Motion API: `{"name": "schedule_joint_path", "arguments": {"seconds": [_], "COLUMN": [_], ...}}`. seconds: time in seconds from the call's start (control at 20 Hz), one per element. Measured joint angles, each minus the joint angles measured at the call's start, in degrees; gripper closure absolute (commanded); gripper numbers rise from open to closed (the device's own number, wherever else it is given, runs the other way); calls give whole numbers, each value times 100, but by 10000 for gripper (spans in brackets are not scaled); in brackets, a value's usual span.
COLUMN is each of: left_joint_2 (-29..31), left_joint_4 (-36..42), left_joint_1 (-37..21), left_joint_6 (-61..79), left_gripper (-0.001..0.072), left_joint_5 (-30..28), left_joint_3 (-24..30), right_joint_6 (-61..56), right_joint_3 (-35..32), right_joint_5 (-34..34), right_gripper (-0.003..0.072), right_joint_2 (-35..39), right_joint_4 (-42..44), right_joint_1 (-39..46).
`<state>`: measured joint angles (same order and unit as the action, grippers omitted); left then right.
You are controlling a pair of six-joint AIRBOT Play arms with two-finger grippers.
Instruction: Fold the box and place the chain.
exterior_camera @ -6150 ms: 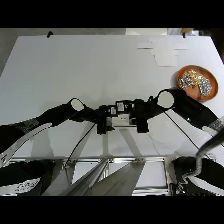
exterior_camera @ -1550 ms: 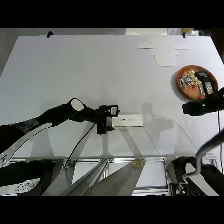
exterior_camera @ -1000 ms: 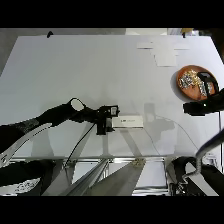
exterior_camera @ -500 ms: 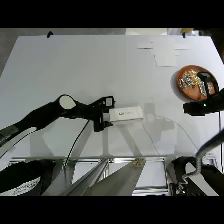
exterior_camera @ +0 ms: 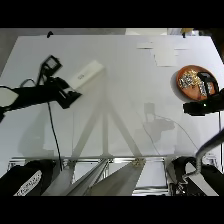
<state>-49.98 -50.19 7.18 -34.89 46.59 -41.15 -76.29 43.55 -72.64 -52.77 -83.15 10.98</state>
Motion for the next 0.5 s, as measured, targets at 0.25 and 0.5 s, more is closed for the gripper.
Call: {"name": "schedule_joint_path", "arguments": {"seconds": [0.25, 0.5], "left_joint_2": [201, -227], "left_joint_4": [-1451, -2420], "left_joint_1": [-1434, -2179], "left_joint_6": [-1545, -2599], "left_gripper": [695, 619], "left_joint_5": [151, 369], "left_joint_3": [0, 92], "right_joint_6": [0, 0], "right_joint_3": [0, 0], "right_joint_5": [0, 0], "right_gripper": [667, 667], "right_joint_2": [0, 0], "right_joint_4": [0, 2], "right_joint_1": [0, 0]}}
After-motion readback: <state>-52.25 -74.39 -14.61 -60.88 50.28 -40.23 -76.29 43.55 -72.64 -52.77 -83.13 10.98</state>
